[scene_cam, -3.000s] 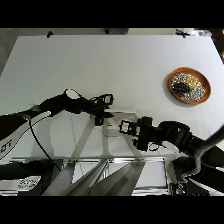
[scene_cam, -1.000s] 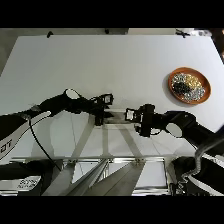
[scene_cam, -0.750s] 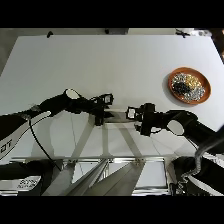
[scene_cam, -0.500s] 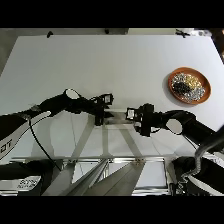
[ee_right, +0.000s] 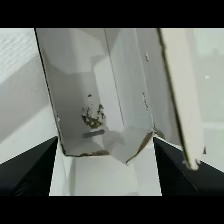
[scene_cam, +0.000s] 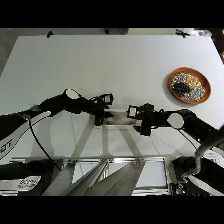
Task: Fold the box and place the chain.
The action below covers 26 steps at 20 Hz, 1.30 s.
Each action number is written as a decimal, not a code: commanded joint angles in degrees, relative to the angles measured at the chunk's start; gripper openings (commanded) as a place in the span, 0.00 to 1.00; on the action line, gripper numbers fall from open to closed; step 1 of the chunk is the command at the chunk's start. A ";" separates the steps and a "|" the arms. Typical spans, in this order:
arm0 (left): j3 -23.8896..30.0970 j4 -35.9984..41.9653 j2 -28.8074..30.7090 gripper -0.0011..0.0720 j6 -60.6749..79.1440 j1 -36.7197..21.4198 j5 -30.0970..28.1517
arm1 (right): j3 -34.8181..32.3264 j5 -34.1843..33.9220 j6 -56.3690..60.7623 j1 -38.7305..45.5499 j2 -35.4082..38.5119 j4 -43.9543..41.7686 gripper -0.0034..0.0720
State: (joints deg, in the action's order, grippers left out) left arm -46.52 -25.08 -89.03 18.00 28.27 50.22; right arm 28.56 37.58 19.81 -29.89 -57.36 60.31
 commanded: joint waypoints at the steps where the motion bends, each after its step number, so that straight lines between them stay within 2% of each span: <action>1: -0.02 0.02 0.00 0.03 0.00 0.02 -0.02 | 0.04 1.27 -8.46 0.74 -0.37 -5.62 0.93; 8: -0.02 0.00 0.00 0.03 0.00 0.02 -0.04 | 0.04 1.16 -10.08 1.09 -4.09 -7.82 0.96; 13: -0.02 0.00 0.00 0.03 0.00 0.02 -0.02 | 0.04 2.43 -18.36 4.31 -5.29 -15.76 0.96; 20: -0.02 0.00 0.00 0.03 0.00 0.02 -0.02 | 0.04 2.56 -23.39 4.66 -6.05 -16.70 0.96; 26: -0.02 0.00 0.00 0.03 0.00 0.02 -0.02 | 0.04 6.45 -28.04 4.66 -9.79 -20.31 0.96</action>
State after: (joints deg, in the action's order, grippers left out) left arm -46.54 -25.17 -88.99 18.06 28.25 50.28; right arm 28.56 41.95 -6.07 -25.23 -65.60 42.04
